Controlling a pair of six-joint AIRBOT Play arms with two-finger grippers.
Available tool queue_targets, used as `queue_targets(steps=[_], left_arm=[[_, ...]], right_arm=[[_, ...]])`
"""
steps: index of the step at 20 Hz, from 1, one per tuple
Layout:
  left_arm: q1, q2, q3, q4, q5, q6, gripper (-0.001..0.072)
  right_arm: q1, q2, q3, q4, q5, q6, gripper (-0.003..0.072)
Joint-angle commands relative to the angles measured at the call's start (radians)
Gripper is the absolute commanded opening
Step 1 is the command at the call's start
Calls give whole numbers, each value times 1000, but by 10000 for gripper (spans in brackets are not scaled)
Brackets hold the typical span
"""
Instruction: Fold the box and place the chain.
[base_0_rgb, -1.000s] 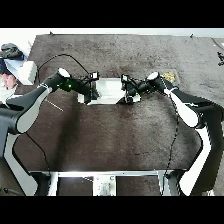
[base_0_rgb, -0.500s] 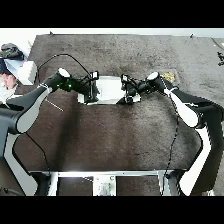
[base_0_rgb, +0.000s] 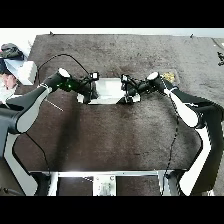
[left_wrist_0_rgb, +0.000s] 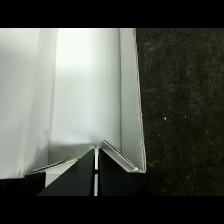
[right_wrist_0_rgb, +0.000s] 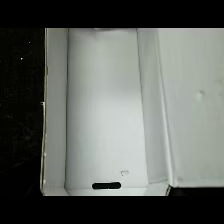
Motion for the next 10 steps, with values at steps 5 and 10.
queue_targets(steps=[5, 10], left_arm=[[17, 55, 6, 60, -32, -72, 9], [103, 153, 5, 50, -103, -255, 6]], right_arm=[[0, 0, 1, -2, 1, 0, 439], [0, 0, 1, -2, 1, 0, 438]])
